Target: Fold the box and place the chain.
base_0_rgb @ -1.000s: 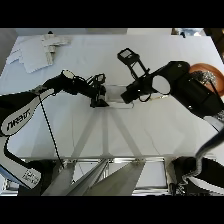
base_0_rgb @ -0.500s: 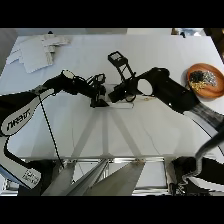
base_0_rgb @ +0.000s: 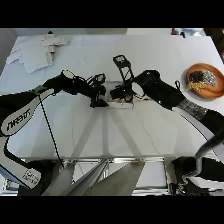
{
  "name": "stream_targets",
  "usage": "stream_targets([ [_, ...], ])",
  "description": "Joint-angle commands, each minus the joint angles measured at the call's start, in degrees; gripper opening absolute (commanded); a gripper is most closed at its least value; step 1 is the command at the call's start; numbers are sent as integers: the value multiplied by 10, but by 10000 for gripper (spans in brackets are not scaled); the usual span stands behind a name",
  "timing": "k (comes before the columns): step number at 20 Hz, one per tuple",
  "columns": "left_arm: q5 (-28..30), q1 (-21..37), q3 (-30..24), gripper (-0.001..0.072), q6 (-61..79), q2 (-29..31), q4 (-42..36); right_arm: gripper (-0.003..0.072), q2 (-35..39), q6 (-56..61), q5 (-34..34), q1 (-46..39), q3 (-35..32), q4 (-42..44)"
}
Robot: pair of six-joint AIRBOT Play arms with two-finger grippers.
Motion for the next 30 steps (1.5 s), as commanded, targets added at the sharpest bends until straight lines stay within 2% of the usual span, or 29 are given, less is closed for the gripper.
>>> stream_targets([
  [1,0,0,0,417,0,0,0,185,6,30,9,-2,0,-20],
  [4,0,0,0,417,0,0,0,185,51,-28,31,-2,0,-30],
  [6,0,0,0,417,0,0,0,206,100,-38,49,-4,0,-72],
  [8,0,0,0,417,0,0,0,345,148,-38,84,-17,0,-119],
  [10,0,0,0,417,0,0,0,413,184,-39,143,-49,0,-164],
  [12,0,0,0,417,0,0,0,413,202,-52,192,-107,0,-207],
  [14,0,0,0,417,0,0,0,414,204,-80,202,-183,0,-214],
  [15,0,0,0,417,0,0,0,421,204,-85,191,-232,0,-212],
  [16,0,0,0,417,0,0,0,458,204,-86,167,-284,0,-209],
  [19,0,0,0,417,0,0,0,467,192,-89,91,-436,0,-156],
  [22,0,0,0,417,0,0,0,560,134,-177,80,-571,0,19],
  [23,0,0,0,417,0,0,0,601,113,-202,78,-599,0,52],
  [25,0,0,0,417,0,0,0,617,76,-216,66,-628,0,36],
  [27,0,0,0,417,0,0,0,616,43,-216,56,-646,0,22],
  [30,0,0,0,417,0,0,0,597,-4,-216,10,-650,0,45],
])
